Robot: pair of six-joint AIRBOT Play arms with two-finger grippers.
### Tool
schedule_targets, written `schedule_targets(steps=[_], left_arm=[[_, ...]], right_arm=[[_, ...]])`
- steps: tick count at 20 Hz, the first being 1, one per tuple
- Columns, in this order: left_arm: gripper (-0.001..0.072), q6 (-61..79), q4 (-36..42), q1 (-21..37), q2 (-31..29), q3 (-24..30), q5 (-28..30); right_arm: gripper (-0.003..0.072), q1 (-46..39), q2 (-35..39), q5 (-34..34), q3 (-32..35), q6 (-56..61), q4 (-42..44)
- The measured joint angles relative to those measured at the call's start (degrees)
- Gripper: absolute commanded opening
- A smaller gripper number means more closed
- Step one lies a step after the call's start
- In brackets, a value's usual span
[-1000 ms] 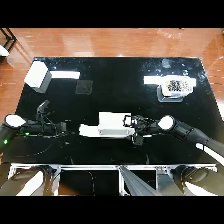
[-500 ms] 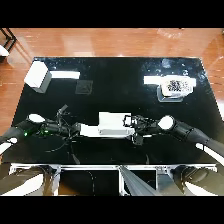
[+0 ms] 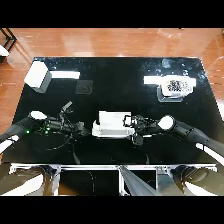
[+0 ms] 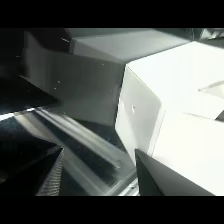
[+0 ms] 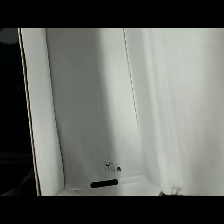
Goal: Fold the box and place the chain.
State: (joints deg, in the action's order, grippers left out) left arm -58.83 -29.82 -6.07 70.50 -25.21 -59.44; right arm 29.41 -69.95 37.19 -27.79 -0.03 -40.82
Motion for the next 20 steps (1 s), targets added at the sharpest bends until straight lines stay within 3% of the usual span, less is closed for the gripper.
schedule_targets(steps=[8,14,20], left_arm=[[0.0574,0.26,4.57,-2.8,-1.66,-1.55,-2.36],[0.0574,-2.43,5.05,-5.86,-4.44,-1.68,0.61],[0.0574,-10.1,2.49,-11.69,-8.9,-1.68,7.34]], right_arm=[[0.0284,0.0,0.0,-0.02,0.0,0.0,0.0],[0.0284,0.0,0.0,-0.02,0.0,0.0,0.0],[0.0283,0.0,0.0,-0.02,0.0,0.0,0.0]])
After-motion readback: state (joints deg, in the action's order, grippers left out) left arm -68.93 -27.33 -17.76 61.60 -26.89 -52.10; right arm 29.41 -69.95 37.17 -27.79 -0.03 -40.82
